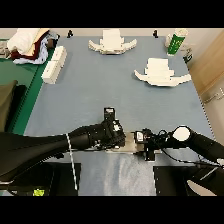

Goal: Fold the box.

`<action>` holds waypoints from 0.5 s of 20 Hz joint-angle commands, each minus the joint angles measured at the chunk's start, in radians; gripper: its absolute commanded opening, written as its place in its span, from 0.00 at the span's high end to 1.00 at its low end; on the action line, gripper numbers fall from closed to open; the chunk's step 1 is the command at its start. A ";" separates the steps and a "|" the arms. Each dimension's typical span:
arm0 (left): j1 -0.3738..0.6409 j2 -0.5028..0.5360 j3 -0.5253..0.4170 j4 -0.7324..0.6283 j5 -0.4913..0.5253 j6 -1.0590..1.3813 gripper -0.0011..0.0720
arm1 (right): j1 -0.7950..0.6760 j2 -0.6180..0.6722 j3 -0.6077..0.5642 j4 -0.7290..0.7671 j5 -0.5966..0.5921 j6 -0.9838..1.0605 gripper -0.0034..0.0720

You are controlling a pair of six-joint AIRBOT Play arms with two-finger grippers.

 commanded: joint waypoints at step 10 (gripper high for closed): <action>-0.012 -0.011 0.002 -0.014 0.015 -0.001 0.96 | 0.001 0.000 0.000 0.000 0.000 0.000 0.29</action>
